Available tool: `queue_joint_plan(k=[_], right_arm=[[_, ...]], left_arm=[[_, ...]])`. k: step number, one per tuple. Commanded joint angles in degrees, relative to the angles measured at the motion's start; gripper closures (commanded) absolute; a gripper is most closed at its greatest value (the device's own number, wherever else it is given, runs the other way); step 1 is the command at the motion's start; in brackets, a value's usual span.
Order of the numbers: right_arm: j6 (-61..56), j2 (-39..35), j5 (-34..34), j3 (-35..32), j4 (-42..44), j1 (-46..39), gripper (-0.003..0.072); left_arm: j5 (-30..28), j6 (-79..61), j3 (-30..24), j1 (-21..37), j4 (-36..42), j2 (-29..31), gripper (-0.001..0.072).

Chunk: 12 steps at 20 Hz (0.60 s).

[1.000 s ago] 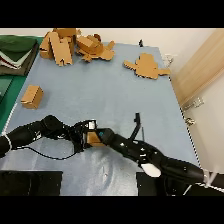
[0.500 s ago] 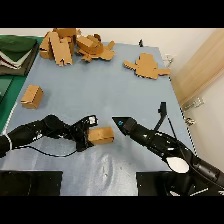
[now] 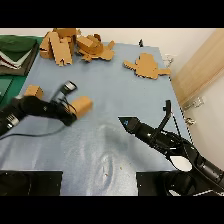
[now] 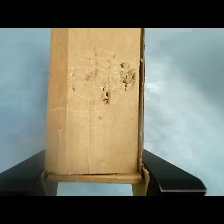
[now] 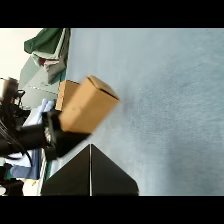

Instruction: Fold the box.

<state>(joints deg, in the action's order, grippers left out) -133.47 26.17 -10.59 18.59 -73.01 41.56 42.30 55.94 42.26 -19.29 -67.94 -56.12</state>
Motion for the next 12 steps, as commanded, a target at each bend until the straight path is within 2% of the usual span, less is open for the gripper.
queue_joint_plan(k=[1, 3, 6, 12], right_arm=[[0.0, -0.09, -0.57, 0.02, -2.84, -0.24, 0.0683], [0.0, -0.04, -0.57, 0.02, -3.8, -0.24, 0.0683], [0.0, -0.04, -1.03, 0.02, -3.8, -0.24, 0.0683], [-0.04, -0.07, -1.6, 0.02, -3.74, -1.53, 0.0683]], left_arm=[[5.62, 12.04, 8.79, 10.56, -14.6, -0.09, 0.0289], [5.79, 12.07, 15.08, 17.29, -14.34, -4.17, 0.0289], [6.38, 12.07, 24.83, 22.93, -14.34, -13.62, 0.0289], [6.23, 13.16, 43.54, 25.0, -14.45, -33.9, 0.0289]])
